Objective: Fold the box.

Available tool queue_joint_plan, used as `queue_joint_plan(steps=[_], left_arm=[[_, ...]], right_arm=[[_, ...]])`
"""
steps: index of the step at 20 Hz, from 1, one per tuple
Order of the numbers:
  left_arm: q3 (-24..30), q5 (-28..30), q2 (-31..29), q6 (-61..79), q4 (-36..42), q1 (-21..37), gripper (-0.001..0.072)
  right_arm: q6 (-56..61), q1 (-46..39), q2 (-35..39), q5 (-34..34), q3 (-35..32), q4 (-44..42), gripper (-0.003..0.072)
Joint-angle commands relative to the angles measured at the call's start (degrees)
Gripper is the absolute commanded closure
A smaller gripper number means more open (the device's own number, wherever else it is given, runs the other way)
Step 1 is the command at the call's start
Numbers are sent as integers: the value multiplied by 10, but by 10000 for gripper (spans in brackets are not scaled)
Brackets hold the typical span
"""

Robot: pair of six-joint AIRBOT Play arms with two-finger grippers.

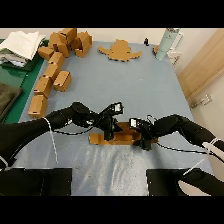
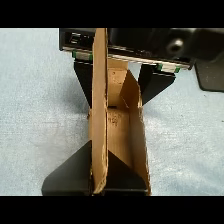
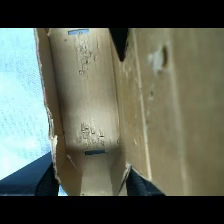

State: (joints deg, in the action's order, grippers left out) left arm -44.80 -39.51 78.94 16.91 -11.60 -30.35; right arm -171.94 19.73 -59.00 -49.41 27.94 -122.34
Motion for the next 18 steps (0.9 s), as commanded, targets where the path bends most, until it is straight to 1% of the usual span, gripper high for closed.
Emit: queue_joint_plan(steps=[1,7,8,9,10,12,13,14,15,16,17,18], left_arm=[[0,0,0,0,0,0,694],[0,1,0,-22,0,1,693],[0,1,0,-33,0,1,603],[0,2,0,-35,1,1,357],[0,6,0,-41,0,1,296],[0,21,-1,-60,0,1,294],[0,32,-5,-76,-3,1,230],[0,47,-13,-106,-4,1,65],[0,57,-25,-144,-5,1,11],[0,62,-41,-179,-17,1,10],[0,61,-59,-207,-49,1,10],[0,60,-82,-253,-105,1,10]], right_arm=[[0,0,0,-2,0,0,150],[0,0,0,-6,0,0,150],[0,0,0,-6,0,0,150],[0,0,0,-6,0,0,150],[0,0,0,-6,0,0,150],[0,0,0,-6,0,0,150],[0,0,0,-6,0,0,150],[0,0,0,-6,0,0,150],[0,0,0,-6,0,0,150],[0,0,0,-6,0,0,150],[0,0,0,-6,0,0,150],[0,0,0,-6,0,0,150]])
